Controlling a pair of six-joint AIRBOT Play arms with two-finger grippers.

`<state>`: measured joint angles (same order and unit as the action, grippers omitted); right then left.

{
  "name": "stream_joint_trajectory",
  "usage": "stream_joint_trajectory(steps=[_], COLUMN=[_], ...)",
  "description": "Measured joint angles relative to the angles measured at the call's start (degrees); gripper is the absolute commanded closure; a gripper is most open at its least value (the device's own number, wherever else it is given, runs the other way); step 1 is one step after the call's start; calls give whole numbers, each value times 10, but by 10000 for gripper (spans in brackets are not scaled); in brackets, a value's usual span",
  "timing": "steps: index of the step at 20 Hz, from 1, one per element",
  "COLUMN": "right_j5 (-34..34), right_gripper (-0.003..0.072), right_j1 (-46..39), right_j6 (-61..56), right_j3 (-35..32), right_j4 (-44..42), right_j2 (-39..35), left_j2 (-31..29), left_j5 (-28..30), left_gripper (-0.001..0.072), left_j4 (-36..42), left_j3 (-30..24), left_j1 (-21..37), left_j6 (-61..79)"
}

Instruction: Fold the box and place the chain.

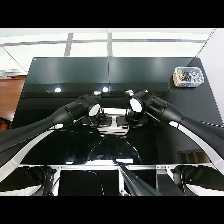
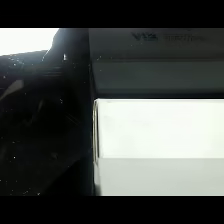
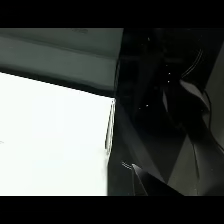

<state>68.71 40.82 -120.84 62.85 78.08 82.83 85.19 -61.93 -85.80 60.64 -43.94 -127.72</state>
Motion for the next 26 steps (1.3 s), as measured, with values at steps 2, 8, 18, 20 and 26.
stream_joint_trajectory(steps=[2,8,18,20,26], right_j5=[-6,-30,-53,-52,-49], right_gripper=[285,285,422,657,664], right_j1=[0,20,24,24,27], right_j6=[-18,-83,-134,-136,-138], right_j3=[0,-3,-10,-11,-10], right_j4=[14,61,71,60,49], right_j2=[0,0,4,9,19], left_j2=[0,0,0,0,0], left_j5=[0,0,0,0,-2], left_gripper=[680,680,680,680,680], left_j4=[0,0,0,0,0], left_j3=[0,0,0,0,0], left_j1=[0,0,0,0,0], left_j6=[0,0,0,1,0])
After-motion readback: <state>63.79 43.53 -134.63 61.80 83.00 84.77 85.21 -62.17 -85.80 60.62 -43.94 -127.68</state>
